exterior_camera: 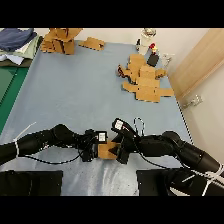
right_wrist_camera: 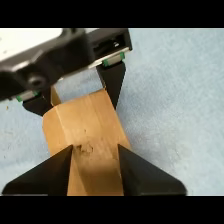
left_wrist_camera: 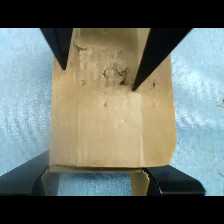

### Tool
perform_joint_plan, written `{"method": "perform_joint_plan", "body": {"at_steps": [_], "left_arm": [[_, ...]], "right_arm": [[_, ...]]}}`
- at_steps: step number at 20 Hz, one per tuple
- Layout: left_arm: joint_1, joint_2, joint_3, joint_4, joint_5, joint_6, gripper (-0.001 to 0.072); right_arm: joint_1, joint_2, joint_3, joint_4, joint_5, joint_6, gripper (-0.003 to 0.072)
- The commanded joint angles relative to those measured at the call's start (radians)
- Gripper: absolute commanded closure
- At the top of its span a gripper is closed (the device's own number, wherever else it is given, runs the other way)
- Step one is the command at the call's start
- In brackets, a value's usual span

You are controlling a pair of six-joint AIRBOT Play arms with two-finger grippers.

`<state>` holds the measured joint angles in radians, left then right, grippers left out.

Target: Fold the box.

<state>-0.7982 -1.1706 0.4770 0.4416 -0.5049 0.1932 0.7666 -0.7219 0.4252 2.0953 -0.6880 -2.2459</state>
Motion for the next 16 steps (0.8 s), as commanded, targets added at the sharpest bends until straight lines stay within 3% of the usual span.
{"method": "perform_joint_plan", "body": {"at_steps": [1, 8, 13, 16], "left_arm": [[0.0, 0.001, 0.0, 0.0, 0.0, 0.0, 0.0242], [0.0, 0.001, 0.0, 0.0, 0.0, 0.0, 0.0242], [0.0, 0.001, 0.0, 0.0, 0.0, 0.0, 0.0242], [0.0, 0.001, 0.0, 0.0, 0.0, 0.0, 0.0242]], "right_arm": [[0.003, 0.03, -0.001, -0.032, -0.042, -0.068, 0.0164], [0.043, 0.06, -0.004, -0.143, 0.053, -0.208, 0.0112], [0.174, 0.134, -0.048, -0.207, 0.112, -0.179, 0.0111], [0.245, 0.163, -0.113, -0.34, 0.182, -0.055, 0.0111]]}}
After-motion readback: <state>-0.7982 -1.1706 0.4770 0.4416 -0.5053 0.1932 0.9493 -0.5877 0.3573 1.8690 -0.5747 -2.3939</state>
